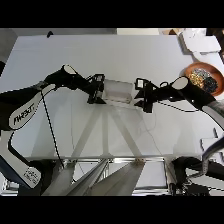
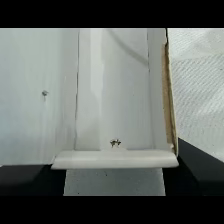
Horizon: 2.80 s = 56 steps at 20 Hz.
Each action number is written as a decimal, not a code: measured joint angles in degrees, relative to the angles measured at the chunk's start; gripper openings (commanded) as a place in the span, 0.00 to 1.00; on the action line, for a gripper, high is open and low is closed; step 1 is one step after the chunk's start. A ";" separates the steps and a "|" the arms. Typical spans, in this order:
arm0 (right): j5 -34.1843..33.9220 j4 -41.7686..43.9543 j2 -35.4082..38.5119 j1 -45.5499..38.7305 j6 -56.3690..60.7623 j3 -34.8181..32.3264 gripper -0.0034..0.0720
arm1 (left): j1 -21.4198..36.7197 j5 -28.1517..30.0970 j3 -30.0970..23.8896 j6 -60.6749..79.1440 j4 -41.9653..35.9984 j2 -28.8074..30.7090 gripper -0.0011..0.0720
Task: Fold the box and place the chain.
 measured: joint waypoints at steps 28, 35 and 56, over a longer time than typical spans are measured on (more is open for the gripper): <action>-5.70 13.90 -7.13 2.32 -3.61 0.02 0.63 | 0.02 0.00 0.00 0.17 0.04 0.00 0.49; -4.83 14.05 -7.56 2.34 -1.55 0.00 0.08 | 0.02 -0.04 0.00 0.00 0.02 0.00 0.49; -9.14 -20.02 15.32 -5.11 67.80 -2.84 0.06 | 0.02 0.02 0.00 0.00 0.00 0.00 0.49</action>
